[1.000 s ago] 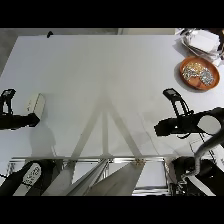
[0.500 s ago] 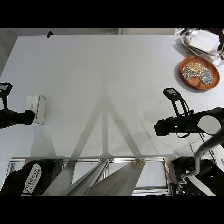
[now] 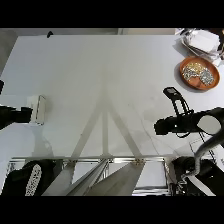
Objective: Fold the box and place the chain.
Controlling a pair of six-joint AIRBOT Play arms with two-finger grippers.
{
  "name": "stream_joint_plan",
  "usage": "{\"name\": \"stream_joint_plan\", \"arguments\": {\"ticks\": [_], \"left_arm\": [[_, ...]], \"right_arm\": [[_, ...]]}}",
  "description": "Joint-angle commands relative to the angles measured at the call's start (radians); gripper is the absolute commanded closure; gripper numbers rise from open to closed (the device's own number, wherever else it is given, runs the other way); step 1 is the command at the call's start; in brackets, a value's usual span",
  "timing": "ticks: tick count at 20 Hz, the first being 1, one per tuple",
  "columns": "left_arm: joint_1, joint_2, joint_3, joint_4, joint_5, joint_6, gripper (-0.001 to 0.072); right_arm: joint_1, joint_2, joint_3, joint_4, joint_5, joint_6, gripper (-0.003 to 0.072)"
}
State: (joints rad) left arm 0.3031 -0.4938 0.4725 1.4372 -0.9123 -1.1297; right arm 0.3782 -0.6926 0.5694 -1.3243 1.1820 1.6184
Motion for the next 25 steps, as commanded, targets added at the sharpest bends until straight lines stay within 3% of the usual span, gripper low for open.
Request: {"name": "stream_joint_plan", "arguments": {"ticks": [1,25], "left_arm": [[-0.008,0.01,0.0,-0.015,0.003,-0.009,0.007],[-0.008,0.01,0.0,-0.015,0.025,-0.009,0.0073]], "right_arm": [[0.0,0.0,0.0,0.0,-0.001,0.0,0.0484],[0.0,0.0,0.0,0.0,0.0,0.0,0.0484]]}}
